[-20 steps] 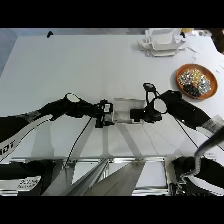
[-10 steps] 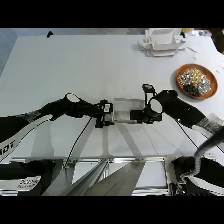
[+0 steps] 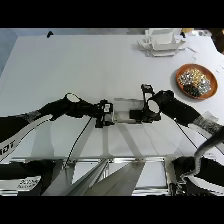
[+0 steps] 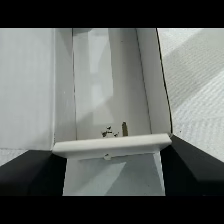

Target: Fold the box and place the chain.

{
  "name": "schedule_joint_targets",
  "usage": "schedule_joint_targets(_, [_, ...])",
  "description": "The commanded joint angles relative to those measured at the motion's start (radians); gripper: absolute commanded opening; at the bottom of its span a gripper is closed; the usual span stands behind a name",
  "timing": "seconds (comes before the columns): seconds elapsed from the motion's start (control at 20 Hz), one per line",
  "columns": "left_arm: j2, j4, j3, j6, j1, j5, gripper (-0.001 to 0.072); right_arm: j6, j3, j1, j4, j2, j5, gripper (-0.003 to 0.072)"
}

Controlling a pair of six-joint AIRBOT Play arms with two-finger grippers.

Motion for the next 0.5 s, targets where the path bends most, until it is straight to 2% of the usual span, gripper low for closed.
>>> schedule_joint_targets(0.0, [0.0,0.0,0.001,0.0,0.0,0.0,0.0086,0.016,0.0,0.001,-0.039,-0.011,-0.03,0.0258])
schedule_joint_targets(0.3, [0.0,0.0,0.001,0.0,0.0,0.0,0.0086,0.015,0.0,0.001,-0.041,-0.048,-0.017,0.0254])
schedule_joint_targets(0.4, [0.0,0.0,0.001,0.0,0.0,0.0,0.0086,0.015,0.0,0.001,-0.043,-0.05,-0.014,0.0148])
schedule_joint_targets(0.45, [0.0,0.0,0.001,0.0,0.0,0.0,0.0086,0.014,0.0,0.001,-0.043,-0.05,-0.014,0.0125])
